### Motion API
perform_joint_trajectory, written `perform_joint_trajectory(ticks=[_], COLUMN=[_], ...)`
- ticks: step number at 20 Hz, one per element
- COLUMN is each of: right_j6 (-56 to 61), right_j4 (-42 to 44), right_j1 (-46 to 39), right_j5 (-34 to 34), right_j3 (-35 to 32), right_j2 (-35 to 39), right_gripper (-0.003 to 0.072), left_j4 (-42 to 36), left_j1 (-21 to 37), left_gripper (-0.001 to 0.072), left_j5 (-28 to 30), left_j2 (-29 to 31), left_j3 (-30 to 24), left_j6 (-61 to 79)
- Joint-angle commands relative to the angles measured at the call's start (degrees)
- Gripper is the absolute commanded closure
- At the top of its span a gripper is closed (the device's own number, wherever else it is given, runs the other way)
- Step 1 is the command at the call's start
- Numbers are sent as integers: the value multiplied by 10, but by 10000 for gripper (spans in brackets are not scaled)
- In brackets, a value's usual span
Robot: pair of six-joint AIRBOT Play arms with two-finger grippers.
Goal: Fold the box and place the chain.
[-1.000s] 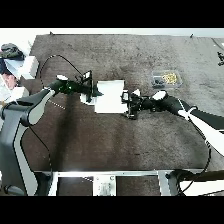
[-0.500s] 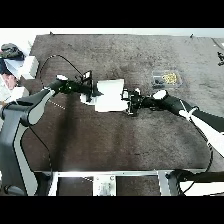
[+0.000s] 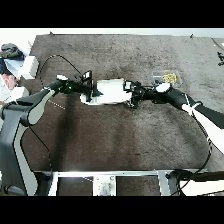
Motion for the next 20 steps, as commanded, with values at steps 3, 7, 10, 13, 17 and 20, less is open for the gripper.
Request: perform_joint_trajectory(ticks=[3, 7, 10, 13, 17, 20], right_j6=[0, 1, 1, 20, 48, 48], right_j4=[-3, -4, -4, -22, -28, -29], right_j1=[-25, -37, -50, -55, -57, -59], right_j5=[61, 111, 128, 167, 218, 257], right_j3=[47, 86, 102, 139, 200, 224], right_j2=[-24, -53, -63, -96, -140, -163], right_gripper=[-29, -29, -29, -29, -29, -29], left_j4=[0, 0, 0, 0, 0, 0], left_j1=[0, 0, 0, 0, 0, 0], left_gripper=[698, 697, 697, 698, 698, 698], left_j5=[-1, -1, -1, -1, -1, -1], left_j2=[0, 0, 0, 0, 0, 0], left_j3=[0, 0, 0, 0, 0, 0], left_j6=[0, 0, 0, 0, 0, 0])
